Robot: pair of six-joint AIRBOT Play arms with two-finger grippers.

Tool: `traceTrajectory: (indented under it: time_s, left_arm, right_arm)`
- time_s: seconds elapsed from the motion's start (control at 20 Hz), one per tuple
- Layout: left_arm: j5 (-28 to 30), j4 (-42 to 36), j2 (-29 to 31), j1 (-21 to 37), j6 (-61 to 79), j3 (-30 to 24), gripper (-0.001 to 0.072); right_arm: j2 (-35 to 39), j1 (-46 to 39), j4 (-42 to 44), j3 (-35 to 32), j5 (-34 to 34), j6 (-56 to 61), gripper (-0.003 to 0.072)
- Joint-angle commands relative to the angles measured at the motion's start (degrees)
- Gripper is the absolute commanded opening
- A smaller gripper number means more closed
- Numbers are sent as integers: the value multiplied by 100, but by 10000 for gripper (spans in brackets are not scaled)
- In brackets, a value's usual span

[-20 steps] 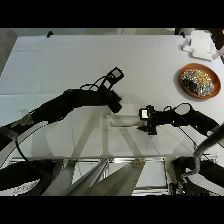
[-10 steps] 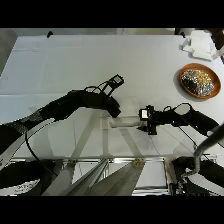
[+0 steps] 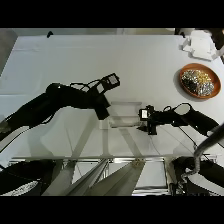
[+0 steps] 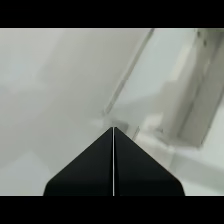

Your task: Fold the box and place the chain.

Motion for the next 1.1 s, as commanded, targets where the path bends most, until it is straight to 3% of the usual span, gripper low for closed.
traceTrajectory:
  time_s: [0.0, 0.1, 0.4, 0.5, 0.6, 0.7, 1.05]
  left_arm:
    - [1172, 188, 188, 52, 699, -70, 3]
    - [1054, -380, 188, 162, 1528, -334, 3]
    - [125, -437, 140, 190, 2603, -1169, 48]
    - [44, -463, -26, 188, 2601, -1202, 159]
    - [-24, -538, -210, 179, 2616, -1202, 166]
    - [-146, -527, -343, 129, 2900, -1207, 290]
    - [-938, -496, -448, 17, 3156, -1207, 296]
  right_arm:
    - [2, -2, 2, 7, 0, 0, 379]
    - [2, -2, 2, 7, 0, 2, 379]
    - [2, -2, 2, 7, 0, 2, 379]
    - [2, -2, 4, 7, 0, 2, 379]
    - [2, -2, 4, 7, 0, 2, 379]
    - [2, -2, 2, 7, 0, 0, 379]
    - [2, -2, 2, 7, 0, 0, 379]
